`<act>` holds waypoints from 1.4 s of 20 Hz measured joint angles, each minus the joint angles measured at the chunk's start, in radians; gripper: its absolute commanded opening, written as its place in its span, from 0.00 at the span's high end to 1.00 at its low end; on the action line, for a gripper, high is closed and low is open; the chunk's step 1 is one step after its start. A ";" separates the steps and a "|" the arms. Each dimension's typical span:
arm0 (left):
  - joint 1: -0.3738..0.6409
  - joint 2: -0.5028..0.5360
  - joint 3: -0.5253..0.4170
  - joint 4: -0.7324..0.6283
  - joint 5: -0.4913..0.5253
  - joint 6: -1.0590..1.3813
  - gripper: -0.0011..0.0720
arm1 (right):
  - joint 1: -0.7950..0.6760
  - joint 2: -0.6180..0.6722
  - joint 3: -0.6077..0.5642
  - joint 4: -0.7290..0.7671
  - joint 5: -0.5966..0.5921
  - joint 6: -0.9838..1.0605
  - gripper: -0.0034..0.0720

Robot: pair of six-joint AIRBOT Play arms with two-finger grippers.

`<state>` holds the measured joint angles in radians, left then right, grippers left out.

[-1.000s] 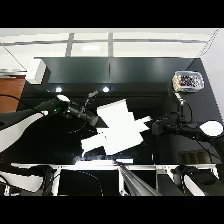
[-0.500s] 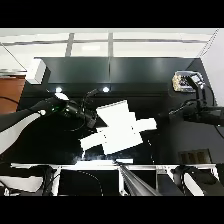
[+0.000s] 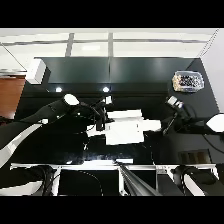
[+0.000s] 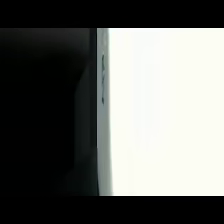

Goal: Fold the box and place the chain.

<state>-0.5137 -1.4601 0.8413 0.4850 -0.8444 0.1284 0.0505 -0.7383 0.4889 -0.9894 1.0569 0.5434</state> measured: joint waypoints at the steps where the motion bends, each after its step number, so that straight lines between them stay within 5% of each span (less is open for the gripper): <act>1: -0.005 -0.003 0.000 0.009 0.000 0.010 0.95 | 0.026 0.000 -0.028 0.013 -0.029 -0.028 0.06; 9: -0.022 -0.035 -0.002 0.062 -0.036 0.001 0.95 | 0.178 -0.004 -0.122 0.041 -0.177 -0.181 0.06; 28: -0.023 -0.039 -0.005 0.102 -0.005 -0.055 0.95 | 0.402 -0.103 -0.130 0.085 -0.212 -0.277 0.06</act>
<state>-0.5369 -1.4986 0.8364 0.5869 -0.8494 0.0734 0.4526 -0.8413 0.3584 -0.9043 0.8448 0.2661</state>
